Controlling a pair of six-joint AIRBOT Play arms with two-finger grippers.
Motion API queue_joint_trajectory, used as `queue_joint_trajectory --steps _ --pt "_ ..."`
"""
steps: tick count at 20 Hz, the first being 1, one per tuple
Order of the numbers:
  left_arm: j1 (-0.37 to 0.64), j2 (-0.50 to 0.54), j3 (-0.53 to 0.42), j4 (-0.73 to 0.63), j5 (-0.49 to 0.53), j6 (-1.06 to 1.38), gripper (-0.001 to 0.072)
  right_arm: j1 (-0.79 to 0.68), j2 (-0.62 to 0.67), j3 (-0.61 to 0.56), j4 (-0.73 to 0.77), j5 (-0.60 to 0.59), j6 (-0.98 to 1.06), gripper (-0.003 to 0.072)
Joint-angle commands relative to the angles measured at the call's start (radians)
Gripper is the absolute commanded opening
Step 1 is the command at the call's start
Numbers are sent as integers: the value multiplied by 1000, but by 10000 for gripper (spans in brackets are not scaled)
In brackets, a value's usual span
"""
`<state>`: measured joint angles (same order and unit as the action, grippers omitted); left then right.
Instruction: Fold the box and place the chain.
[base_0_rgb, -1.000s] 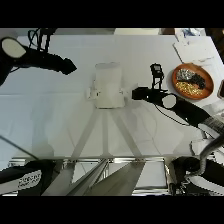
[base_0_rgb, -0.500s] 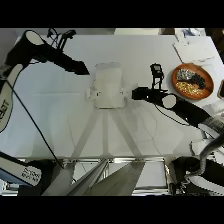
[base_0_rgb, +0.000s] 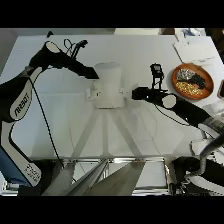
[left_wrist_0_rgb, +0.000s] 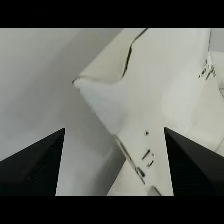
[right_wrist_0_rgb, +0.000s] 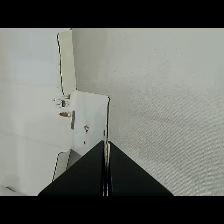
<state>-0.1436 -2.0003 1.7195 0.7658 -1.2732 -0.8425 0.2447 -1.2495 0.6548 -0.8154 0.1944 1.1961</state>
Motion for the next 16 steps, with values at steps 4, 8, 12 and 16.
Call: queue_joint_trajectory --steps 4,8,12,16 --pt "-45 -30 4 -10 69 15 695 1 1 0 0 0 0 10" --pt "-53 -29 4 -34 15 121 555 1 1 0 0 0 0 10" --pt "-66 -29 4 -68 -62 282 419 1 1 0 0 0 0 10" --pt "-70 -29 4 -63 -113 348 404 1 1 0 0 0 0 10"
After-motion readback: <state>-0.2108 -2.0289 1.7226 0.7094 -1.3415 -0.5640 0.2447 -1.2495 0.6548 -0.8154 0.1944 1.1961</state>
